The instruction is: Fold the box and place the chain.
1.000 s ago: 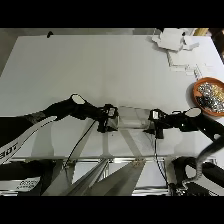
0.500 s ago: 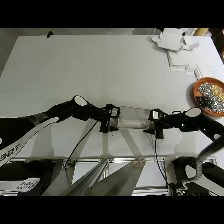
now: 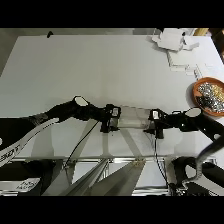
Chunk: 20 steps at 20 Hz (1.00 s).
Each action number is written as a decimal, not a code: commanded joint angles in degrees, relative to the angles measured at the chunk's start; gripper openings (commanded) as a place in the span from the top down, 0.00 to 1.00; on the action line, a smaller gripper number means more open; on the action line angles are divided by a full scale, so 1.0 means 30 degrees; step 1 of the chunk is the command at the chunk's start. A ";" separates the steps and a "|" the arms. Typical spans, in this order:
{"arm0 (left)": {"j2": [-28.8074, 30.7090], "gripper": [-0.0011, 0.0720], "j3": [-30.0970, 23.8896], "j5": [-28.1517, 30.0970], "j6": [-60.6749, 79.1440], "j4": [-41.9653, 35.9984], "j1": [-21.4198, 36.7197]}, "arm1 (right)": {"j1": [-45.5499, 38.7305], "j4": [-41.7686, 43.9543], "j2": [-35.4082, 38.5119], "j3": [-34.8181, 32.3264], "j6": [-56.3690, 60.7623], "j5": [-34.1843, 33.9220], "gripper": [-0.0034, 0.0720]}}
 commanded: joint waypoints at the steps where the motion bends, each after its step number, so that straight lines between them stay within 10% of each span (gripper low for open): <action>1: -0.0007 0.03 0.0007 0.0452 -0.0175 -0.0080 -0.0138 | 0.0007 0.0000 0.0007 0.0000 -0.0007 0.0007 0.43; 9: -0.0015 0.04 0.0029 0.1005 -0.0430 -0.0058 -0.0444 | 0.0007 0.0000 0.0000 0.0000 -0.0007 0.0007 0.43; 12: -0.0015 0.29 0.0029 0.0874 -0.0357 0.0058 -0.0466 | 0.0007 0.0007 0.0007 0.0000 -0.0007 0.0007 0.43; 20: 0.0000 0.30 0.0029 0.0801 -0.0372 0.0146 -0.0459 | 0.0007 0.0000 0.0007 0.0000 -0.0007 0.0007 0.43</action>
